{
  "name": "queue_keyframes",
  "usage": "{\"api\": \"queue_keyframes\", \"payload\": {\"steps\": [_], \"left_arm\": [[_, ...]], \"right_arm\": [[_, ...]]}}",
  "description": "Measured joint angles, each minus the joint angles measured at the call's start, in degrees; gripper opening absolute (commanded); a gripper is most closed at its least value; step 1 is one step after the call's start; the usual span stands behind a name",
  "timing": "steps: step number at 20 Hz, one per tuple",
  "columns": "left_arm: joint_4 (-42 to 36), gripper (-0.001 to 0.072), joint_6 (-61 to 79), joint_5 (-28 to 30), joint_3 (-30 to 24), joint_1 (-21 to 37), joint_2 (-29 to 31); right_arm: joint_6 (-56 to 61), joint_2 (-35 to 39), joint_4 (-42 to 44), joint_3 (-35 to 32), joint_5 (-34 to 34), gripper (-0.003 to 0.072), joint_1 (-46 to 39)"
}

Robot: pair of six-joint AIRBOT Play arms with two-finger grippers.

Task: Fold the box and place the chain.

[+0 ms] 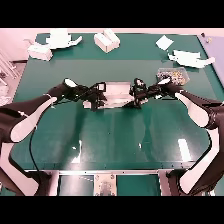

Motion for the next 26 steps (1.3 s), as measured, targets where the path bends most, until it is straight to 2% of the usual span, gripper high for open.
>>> {"api": "queue_keyframes", "payload": {"steps": [1,2,4,5,9,10,11,17,18,20,21,22,23,26], "left_arm": [[-0.11,0.0326,0.11,0.42,0.00,-0.13,-0.07],[-0.17,0.0391,0.24,0.79,0.00,-0.24,-0.09],[-0.26,0.0401,0.33,1.33,0.00,-0.35,-0.13],[-0.31,0.0437,0.37,1.60,0.00,-0.42,-0.15],[-0.42,0.0441,0.48,2.34,0.00,-0.46,-0.17],[-0.44,0.0607,0.50,2.58,0.00,-0.46,-0.17],[-0.52,0.0670,0.48,2.82,0.00,-0.50,-0.17],[-0.57,0.0667,0.22,5.75,0.00,-0.57,-0.15],[-0.55,0.0656,0.15,6.08,0.00,-0.57,-0.15],[-0.52,0.0505,0.15,7.02,0.00,-0.55,-0.15],[-0.55,0.0381,0.13,7.41,0.00,-0.52,-0.15],[-0.31,0.0221,0.11,7.85,0.00,-0.52,-0.17],[-0.13,0.0171,0.13,8.28,-0.02,-0.50,-0.26],[-0.17,0.0169,0.28,8.94,0.00,-0.48,-0.24]], "right_arm": [[0.00,0.00,0.00,0.00,0.00,0.0561,0.00],[0.00,0.00,0.02,0.02,0.00,0.0561,0.00],[0.00,0.00,0.02,0.00,0.00,0.0561,0.00],[0.02,0.00,0.02,0.00,-0.02,0.0562,0.00],[0.02,0.00,0.09,0.02,-0.09,0.0561,0.02],[0.02,0.00,0.09,0.00,-0.09,0.0562,0.02],[0.04,0.00,0.15,0.00,-0.13,0.0562,0.02],[0.09,0.00,0.22,0.02,-0.33,0.0562,0.00],[0.09,0.00,0.22,0.02,-0.33,0.0561,0.00],[0.09,0.00,0.22,0.02,-0.31,0.0562,0.00],[0.13,0.00,0.22,0.02,-0.28,0.0561,0.00],[0.15,0.00,0.07,0.02,-0.13,0.0561,0.00],[0.15,0.00,0.02,0.02,0.02,0.0561,0.02],[0.15,0.00,0.02,0.02,0.07,0.0561,0.02]]}}
